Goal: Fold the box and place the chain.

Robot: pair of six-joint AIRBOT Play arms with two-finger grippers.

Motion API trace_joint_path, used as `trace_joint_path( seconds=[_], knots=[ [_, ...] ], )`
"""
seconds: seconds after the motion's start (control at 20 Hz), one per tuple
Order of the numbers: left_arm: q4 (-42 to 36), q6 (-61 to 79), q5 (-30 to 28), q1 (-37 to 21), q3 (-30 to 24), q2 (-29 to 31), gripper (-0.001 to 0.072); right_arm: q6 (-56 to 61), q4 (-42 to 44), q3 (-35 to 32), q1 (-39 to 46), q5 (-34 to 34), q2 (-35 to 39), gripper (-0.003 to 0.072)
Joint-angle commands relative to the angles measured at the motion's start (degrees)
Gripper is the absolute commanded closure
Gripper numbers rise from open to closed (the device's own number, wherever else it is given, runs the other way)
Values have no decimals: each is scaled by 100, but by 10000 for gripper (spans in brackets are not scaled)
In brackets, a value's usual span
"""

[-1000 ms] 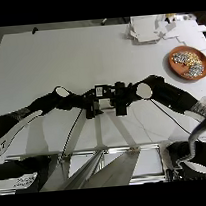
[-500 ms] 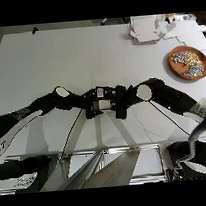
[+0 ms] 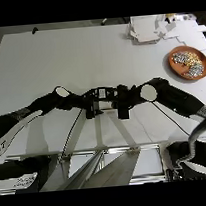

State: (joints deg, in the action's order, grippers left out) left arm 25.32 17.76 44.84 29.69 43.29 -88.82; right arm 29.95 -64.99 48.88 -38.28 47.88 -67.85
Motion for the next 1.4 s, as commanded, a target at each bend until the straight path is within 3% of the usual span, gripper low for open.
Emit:
trace_joint_path(
  seconds=[0.0,0.3,0.9,1.35],
  knots=[
    [0,2,-2,4,0,4,437,17,-46,4,59,-304,92,675],
    [2,2,-2,4,0,4,437,120,-48,2,221,55,-68,675],
    [2,2,-2,4,0,4,437,105,-50,-81,221,-243,-74,676],
    [2,2,-2,4,0,4,437,105,103,-87,216,149,-544,675]
  ],
)
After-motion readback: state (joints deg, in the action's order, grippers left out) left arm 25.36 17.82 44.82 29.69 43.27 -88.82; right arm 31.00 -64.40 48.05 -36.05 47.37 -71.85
